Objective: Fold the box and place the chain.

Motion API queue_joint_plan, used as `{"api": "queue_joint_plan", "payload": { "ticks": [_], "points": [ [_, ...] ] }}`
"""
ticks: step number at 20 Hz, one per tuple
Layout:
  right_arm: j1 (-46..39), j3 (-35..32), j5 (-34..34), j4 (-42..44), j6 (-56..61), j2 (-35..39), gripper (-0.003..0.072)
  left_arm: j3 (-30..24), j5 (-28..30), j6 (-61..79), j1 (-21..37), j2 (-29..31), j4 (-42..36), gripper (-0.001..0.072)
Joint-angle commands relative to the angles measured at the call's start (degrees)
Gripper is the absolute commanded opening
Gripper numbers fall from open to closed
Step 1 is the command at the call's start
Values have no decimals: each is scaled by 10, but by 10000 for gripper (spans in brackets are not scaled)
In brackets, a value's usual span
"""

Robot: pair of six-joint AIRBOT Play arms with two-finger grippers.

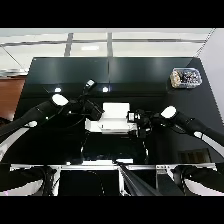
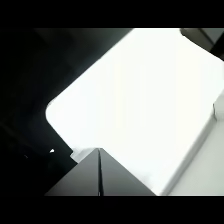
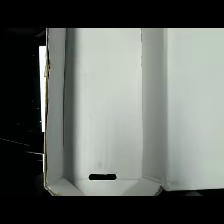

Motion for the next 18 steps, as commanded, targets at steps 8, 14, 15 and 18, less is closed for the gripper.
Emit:
{"api": "queue_joint_plan", "payload": {
  "ticks": [8, 14, 15, 18],
  "points": [
    [1, 0, -1, 1, 1, 0, 466, 33, -57, -89, 60, 113, 195, 25],
    [0, 0, -1, 1, 1, 0, 466, -22, -188, 115, 149, 190, 202, 28],
    [0, 0, -1, 1, 1, 0, 466, -22, -232, 141, 139, 183, 209, 27],
    [1, 0, -1, 1, 0, 0, 466, -22, -227, 185, 81, 170, 256, 446]
  ]
}}
